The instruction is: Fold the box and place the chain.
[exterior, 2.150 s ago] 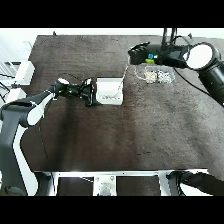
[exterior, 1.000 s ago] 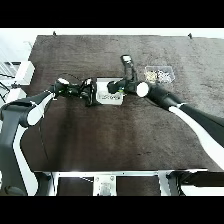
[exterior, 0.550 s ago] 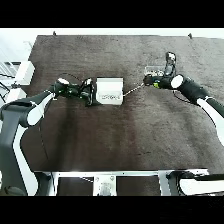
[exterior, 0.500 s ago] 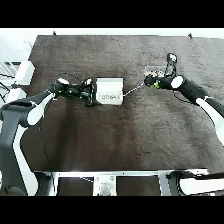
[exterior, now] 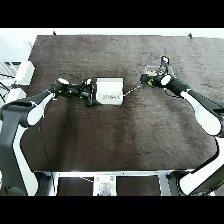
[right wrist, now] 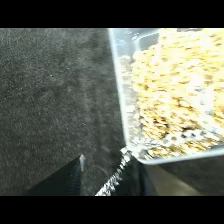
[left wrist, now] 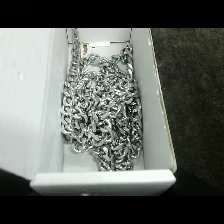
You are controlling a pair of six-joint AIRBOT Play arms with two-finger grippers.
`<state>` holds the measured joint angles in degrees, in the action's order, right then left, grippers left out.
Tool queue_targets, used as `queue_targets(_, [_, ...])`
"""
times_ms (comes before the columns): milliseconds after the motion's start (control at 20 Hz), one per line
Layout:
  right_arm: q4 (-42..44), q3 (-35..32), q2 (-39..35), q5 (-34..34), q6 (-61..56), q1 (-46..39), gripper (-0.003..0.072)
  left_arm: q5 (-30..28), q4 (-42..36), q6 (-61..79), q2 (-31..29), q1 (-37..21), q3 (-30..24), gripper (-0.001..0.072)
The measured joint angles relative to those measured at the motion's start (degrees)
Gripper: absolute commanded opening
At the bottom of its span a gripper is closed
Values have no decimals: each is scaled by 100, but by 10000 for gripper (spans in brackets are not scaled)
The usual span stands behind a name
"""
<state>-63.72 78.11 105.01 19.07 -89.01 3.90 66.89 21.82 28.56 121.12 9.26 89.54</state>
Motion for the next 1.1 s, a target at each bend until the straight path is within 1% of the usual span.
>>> queue_targets(100, [17, 107, 109, -42, 4, -7, 10, 0, 0, 0, 0, 0, 0, 351])
queue_targets(250, [13, 173, 81, 2, 101, -7, 10, 0, 0, -2, 0, 0, 0, 351])
queue_targets(350, [9, 197, -229, 138, 254, 105, 11, 0, 0, 0, 0, 0, 0, 351])
queue_targets(450, [9, 203, -782, 435, 457, 280, 10, 0, 0, 0, 0, 0, 0, 351])
queue_targets(700, [-168, 212, -2509, 1119, 841, 868, 11, 0, 0, -2, 0, 0, 0, 351])
queue_targets(800, [-262, 212, -3012, 1346, 896, 1117, 11, 0, 0, 0, 0, 0, 0, 351])
queue_targets(950, [-304, 175, -3377, 1521, 949, 1528, 11, 0, 0, -2, 0, 0, 0, 351])
queue_targets(1100, [-315, 11, -3414, 1572, 964, 1928, 11, 0, 0, -2, 0, 0, 0, 351])
